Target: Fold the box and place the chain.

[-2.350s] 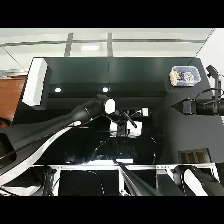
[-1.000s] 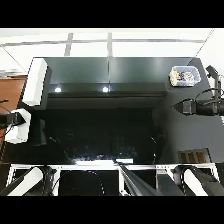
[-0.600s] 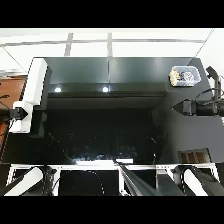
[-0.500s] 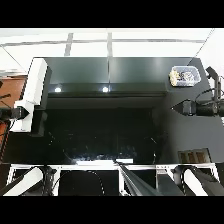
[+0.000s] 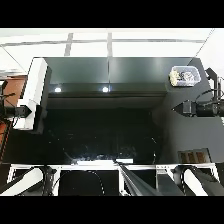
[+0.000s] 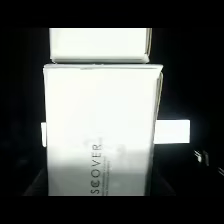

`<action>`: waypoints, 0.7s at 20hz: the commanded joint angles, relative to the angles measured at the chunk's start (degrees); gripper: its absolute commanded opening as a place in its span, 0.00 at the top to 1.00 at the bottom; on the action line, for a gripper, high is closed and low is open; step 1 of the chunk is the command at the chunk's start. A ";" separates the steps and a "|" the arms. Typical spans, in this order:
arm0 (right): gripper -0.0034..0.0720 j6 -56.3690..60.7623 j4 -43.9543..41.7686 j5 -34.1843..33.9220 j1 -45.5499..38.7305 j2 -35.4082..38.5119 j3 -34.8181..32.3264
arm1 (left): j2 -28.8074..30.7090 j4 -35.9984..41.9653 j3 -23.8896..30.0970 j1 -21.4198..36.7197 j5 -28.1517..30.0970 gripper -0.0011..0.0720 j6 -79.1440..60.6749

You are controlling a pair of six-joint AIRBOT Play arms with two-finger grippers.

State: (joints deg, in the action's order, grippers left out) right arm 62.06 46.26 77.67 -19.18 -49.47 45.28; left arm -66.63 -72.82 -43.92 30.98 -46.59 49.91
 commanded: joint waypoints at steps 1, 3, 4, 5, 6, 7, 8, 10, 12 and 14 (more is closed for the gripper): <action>0.93 2.03 2.12 -0.17 0.00 0.02 0.00 | -0.04 -0.07 -0.26 -2.93 3.15 0.01 0.00; 0.93 2.03 1.99 0.15 0.00 0.02 0.00 | 0.74 -0.22 -2.49 -4.37 1.66 0.01 1.62; 0.93 2.01 1.95 0.09 0.02 0.02 0.00 | 1.66 -0.22 -4.55 -5.03 0.00 0.01 3.76; 0.93 1.99 1.90 -0.63 0.02 0.02 0.02 | 2.69 -0.22 -6.91 -5.57 -1.90 0.01 5.86; 0.93 2.01 1.53 -2.19 0.07 0.02 0.02 | 3.85 -0.17 -9.49 -6.16 -3.80 0.02 8.63; 0.93 1.95 0.74 -3.91 0.61 0.02 0.02 | 5.22 -0.17 -12.17 -6.82 -5.42 0.02 11.32; 0.93 1.95 0.22 -5.90 1.77 0.02 0.02 | 6.69 0.09 -14.67 -7.41 -6.84 0.06 14.08; 0.93 1.68 0.37 -9.20 5.95 0.02 0.02 | 9.40 1.68 -19.06 -8.15 -9.66 0.58 15.06; 0.93 -0.85 0.98 -11.74 10.08 0.02 0.02 | 12.68 8.61 -20.68 -8.52 -11.30 0.95 15.06; 0.93 -4.33 1.62 -14.78 12.66 0.02 0.00 | 16.15 16.74 -19.26 -10.80 -13.33 0.95 14.97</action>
State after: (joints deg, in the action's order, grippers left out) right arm 61.49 47.07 67.85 -10.46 -49.47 45.28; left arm -54.76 -65.80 -62.06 22.24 -56.07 63.44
